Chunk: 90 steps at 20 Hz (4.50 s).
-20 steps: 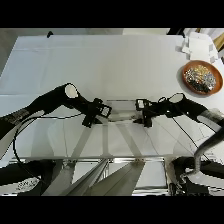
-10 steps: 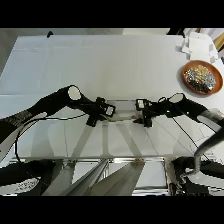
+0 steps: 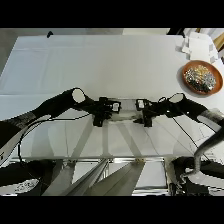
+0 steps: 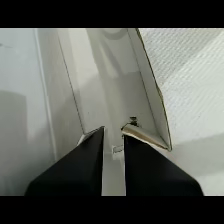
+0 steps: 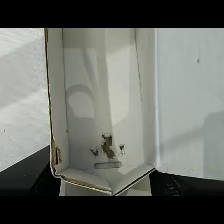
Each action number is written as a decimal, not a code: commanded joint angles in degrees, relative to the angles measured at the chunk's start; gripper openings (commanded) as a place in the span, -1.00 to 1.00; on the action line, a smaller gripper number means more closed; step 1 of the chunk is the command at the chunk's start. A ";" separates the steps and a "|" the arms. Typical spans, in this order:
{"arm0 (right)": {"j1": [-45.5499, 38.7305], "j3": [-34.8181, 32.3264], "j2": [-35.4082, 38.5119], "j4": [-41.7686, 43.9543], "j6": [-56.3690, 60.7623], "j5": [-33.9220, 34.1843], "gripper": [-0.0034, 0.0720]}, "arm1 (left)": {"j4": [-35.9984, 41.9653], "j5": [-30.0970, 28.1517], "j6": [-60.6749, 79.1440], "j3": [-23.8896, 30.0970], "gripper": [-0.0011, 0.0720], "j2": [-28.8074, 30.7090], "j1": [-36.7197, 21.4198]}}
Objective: Fold the box and place the chain.
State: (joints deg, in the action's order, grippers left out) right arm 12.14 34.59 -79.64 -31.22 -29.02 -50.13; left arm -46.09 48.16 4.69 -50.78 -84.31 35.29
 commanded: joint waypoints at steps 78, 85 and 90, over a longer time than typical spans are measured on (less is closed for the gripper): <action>0.07 0.04 0.00 0.11 0.04 -0.07 0.29 | 15.30 1.79 -63.23 11.19 -0.17 9.14 -9.92; 0.07 0.04 0.00 0.11 0.02 -0.04 0.29 | 10.91 1.62 -72.04 9.66 0.28 9.11 -7.15; 0.07 0.04 0.00 0.11 0.02 -0.04 0.29 | 0.39 0.35 -84.67 4.85 0.27 9.07 -4.74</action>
State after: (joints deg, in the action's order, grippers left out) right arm 12.16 34.59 -79.66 -31.11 -28.99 -50.17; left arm -39.44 49.43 -71.72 -43.64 -75.22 29.32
